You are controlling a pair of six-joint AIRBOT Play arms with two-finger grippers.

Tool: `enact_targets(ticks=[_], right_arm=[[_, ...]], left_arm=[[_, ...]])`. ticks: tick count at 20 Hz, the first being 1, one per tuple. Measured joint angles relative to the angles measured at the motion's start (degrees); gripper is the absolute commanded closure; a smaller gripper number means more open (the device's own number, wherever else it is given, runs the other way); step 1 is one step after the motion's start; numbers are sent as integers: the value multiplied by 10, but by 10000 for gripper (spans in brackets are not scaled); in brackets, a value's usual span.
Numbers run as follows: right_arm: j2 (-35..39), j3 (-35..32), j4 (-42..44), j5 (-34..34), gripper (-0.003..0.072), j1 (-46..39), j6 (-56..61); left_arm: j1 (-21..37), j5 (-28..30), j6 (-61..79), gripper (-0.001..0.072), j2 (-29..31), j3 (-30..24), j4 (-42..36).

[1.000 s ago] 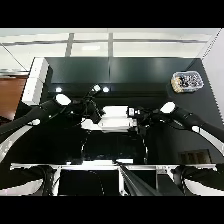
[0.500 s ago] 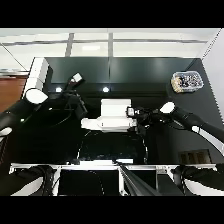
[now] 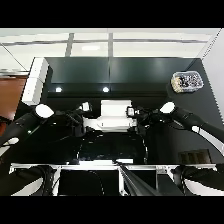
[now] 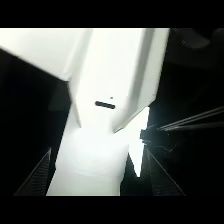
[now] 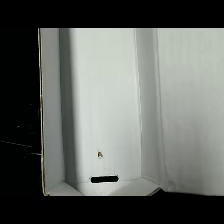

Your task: Fold the box and place the chain.

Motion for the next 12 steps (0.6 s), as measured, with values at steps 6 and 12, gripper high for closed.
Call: enact_targets(ticks=[6, 12], right_arm=[[0, 0, 0, 0, 515, 0, 0], [0, 0, 0, 0, 515, 0, 0]], left_arm=[[-66, 85, 28, 299, -23, -5, -11], [-84, 115, 32, 565, -26, -6, -67]])
